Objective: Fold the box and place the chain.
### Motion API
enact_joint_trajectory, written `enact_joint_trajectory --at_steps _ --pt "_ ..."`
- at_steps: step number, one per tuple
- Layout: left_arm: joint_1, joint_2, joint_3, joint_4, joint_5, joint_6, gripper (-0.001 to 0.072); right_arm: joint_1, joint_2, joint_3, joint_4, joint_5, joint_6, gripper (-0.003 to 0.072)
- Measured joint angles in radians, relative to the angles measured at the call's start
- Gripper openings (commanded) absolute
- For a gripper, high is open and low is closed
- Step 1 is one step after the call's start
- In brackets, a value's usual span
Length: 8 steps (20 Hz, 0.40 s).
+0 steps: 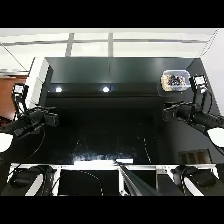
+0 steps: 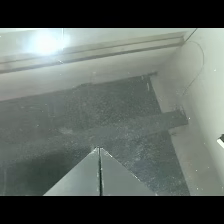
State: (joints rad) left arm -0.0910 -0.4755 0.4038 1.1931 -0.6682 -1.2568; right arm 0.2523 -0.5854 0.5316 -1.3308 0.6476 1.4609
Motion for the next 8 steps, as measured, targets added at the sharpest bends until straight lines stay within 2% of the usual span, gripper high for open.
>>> enact_joint_trajectory --at_steps 8 --pt "-0.002 0.001 -0.003 0.0 0.006 0.0 0.0031 0.001 0.0 -0.002 -0.002 -0.002 0.002 0.0021"
